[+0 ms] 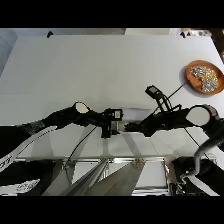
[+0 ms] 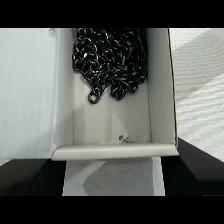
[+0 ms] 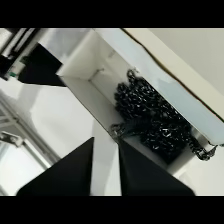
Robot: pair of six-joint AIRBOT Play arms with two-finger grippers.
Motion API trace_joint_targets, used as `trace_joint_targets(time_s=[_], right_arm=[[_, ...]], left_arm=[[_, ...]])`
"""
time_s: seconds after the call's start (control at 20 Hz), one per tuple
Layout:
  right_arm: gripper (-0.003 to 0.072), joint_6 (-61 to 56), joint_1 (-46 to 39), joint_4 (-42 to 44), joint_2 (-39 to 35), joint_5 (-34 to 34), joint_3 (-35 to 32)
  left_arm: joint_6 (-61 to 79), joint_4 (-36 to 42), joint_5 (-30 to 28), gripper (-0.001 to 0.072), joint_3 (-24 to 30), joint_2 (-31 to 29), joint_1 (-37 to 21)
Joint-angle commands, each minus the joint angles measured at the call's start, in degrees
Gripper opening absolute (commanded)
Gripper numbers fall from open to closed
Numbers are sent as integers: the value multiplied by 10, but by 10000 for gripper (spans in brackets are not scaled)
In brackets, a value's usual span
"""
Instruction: Fold the box and place the chain.
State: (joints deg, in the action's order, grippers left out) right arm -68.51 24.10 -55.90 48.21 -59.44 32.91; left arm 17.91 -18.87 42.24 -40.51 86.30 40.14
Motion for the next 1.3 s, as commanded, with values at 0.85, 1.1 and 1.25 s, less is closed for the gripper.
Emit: trace_joint_targets(time_s=[0.85,1.1,1.25], right_arm=[[295,-156,-216,-267,12,-37,152],[297,-156,-220,-264,132,6,151],[298,-155,-220,-264,180,37,151]], left_arm=[[0,0,0,274,0,0,0],[0,0,0,274,0,0,0],[0,0,0,274,0,0,0]])
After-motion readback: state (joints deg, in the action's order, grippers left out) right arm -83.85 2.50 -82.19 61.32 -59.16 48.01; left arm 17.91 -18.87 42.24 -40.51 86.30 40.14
